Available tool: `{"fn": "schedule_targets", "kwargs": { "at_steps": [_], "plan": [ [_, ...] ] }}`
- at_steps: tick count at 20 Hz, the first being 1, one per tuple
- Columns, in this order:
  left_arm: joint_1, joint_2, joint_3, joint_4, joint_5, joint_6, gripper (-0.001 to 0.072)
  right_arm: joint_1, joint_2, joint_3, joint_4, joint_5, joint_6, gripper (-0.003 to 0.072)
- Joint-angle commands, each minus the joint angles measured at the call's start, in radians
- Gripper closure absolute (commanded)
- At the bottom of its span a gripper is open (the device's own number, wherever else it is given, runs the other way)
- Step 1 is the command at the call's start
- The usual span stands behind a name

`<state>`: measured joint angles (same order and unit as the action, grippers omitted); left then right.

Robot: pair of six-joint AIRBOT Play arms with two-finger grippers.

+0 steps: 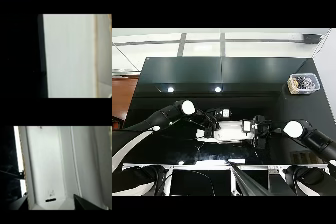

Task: Fold the box and place the chain.

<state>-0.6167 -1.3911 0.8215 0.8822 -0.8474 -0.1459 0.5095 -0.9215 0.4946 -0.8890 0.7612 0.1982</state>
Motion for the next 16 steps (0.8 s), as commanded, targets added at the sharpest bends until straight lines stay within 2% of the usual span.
{"fn": "schedule_targets", "kwargs": {
  "at_steps": [1,7,12,16],
  "plan": [
    [-0.001,0.0,0.0,0.0,0.002,0.0,0.0682,-0.025,0.001,0.006,0.0,-0.047,0.066,0.0069],
    [-0.001,0.0,0.0,0.0,0.001,0.0,0.0683,-0.082,0.001,0.006,0.074,-0.015,0.016,0.0069],
    [-0.001,0.0,0.0,0.0,0.002,0.0,0.0682,-0.081,-0.008,0.004,0.16,0.081,-0.056,0.0069],
    [-0.001,0.0,0.0,0.0,0.001,0.0,0.0682,-0.082,-0.057,0.002,0.19,0.046,-0.142,0.0069]
  ]
}}
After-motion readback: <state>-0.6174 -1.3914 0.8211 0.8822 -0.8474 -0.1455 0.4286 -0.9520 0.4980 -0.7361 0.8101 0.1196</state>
